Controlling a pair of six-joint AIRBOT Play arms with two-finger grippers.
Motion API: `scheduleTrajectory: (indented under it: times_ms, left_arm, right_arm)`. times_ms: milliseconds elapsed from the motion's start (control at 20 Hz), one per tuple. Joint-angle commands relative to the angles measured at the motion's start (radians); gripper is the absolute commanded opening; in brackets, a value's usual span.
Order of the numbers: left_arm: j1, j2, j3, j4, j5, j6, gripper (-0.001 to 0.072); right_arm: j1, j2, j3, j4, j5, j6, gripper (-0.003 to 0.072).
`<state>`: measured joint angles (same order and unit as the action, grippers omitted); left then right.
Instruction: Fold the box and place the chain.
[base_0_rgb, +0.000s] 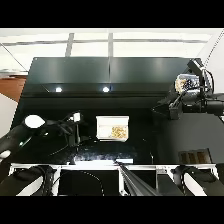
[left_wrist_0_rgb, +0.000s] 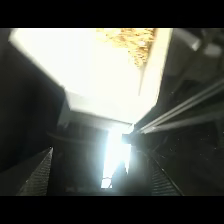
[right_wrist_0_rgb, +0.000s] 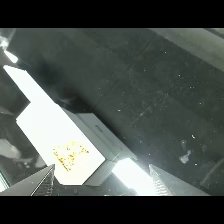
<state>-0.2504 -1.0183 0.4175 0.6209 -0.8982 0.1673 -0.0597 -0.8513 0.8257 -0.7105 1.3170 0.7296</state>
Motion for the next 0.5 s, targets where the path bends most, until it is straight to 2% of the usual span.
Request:
scheduleTrajectory:
  times_ms: [0, 200, 300, 450]
  left_arm:
    - [-0.055, -0.158, 0.098, 0.024, 0.005, 0.075, 0.0704]
    - [-0.032, -0.210, 0.112, 0.026, -0.090, 0.182, 0.0700]
    - [-0.052, -0.213, 0.112, -0.007, -0.074, 0.184, 0.0700]
    - [-0.055, -0.216, 0.112, -0.147, -0.063, 0.204, 0.0700]
  right_arm:
    - [0.002, 0.001, 0.001, 0.001, 0.015, 0.001, 0.0699]
    - [0.002, 0.001, 0.001, 0.001, 0.031, 0.001, 0.0699]
    - [0.002, 0.001, 0.001, 0.001, 0.032, 0.001, 0.0699]
    - [0.002, 0.001, 0.001, 0.000, 0.032, 0.001, 0.0699]
